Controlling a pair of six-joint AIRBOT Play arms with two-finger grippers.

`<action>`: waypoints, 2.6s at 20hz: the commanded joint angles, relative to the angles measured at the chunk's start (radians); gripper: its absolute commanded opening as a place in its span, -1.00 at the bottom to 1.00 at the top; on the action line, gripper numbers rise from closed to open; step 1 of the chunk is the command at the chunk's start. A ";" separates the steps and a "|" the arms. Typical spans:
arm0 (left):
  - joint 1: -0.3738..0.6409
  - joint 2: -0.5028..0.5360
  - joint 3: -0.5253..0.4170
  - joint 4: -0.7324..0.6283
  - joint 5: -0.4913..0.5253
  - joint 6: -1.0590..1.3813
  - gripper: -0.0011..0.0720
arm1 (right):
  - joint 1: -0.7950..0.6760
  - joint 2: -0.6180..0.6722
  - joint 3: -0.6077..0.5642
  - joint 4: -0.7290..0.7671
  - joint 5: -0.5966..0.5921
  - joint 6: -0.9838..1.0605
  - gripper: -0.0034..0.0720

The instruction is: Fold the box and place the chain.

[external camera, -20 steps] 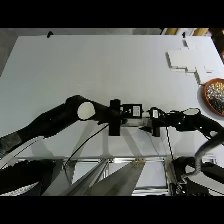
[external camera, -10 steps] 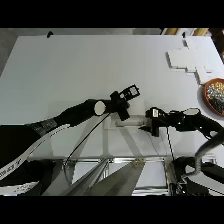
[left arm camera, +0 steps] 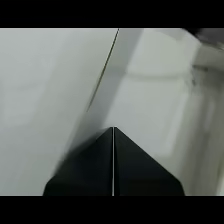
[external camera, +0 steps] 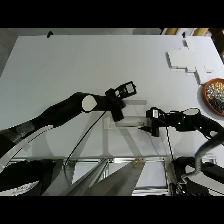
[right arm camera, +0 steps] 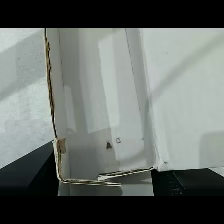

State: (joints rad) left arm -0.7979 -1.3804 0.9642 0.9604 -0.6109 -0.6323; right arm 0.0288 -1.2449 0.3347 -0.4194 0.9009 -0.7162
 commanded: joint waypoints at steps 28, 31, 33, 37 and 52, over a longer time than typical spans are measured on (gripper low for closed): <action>0.064 -0.036 -0.102 -0.033 -0.203 0.562 -0.40 | 0.000 0.000 0.000 0.001 0.000 0.001 0.19; 0.048 -0.043 -0.102 -0.039 -0.172 0.563 -0.40 | 0.000 0.000 0.000 0.001 0.000 0.001 0.19; 0.042 -0.045 -0.102 -0.064 -0.144 0.565 -0.41 | 0.000 0.000 0.000 0.001 0.000 0.001 0.19; 0.024 -0.045 -0.102 -0.110 -0.074 0.565 -0.42 | 0.000 0.000 0.000 0.001 0.000 0.001 0.19; -0.033 -0.064 -0.101 -0.135 -0.104 0.557 0.29 | 0.000 0.000 0.000 0.001 0.000 0.001 0.19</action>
State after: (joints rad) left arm -0.8288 -1.4441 0.8627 0.8204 -0.6918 -0.0715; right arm 0.0292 -1.2449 0.3347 -0.4213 0.9020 -0.7166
